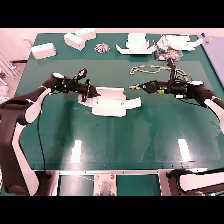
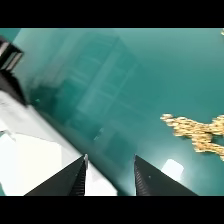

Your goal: Fold the box and place the chain.

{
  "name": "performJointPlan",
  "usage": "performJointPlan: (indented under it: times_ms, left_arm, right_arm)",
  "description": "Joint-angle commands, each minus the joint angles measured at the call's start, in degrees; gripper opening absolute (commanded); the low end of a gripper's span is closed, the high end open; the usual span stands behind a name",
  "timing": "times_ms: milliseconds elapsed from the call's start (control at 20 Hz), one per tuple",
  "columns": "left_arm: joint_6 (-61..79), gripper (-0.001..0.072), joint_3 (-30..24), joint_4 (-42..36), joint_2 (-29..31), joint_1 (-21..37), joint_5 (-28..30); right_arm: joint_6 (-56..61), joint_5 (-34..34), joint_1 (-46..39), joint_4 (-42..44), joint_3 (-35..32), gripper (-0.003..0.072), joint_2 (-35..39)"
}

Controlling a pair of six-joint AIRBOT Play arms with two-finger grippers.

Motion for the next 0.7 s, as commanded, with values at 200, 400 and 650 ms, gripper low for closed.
performJointPlan:
  times_ms: [200,400,650]
  left_arm:
    - [0.1,0.0019,0.0,0.0,0.0,0.0,0.0]
    - [0.1,0.0019,0.0,0.0,0.0,0.0,0.0]
    - [0.1,0.0019,0.0,-0.1,0.0,0.0,0.0]
  right_arm:
    - [-15.4,-2.6,7.9,-2.9,-16.3,0.0616,19.4]
    - [-27.7,-9.7,15.0,-6.2,-20.2,0.0616,18.7]
    - [-29.1,-23.1,24.2,-19.3,-20.2,0.0617,16.5]
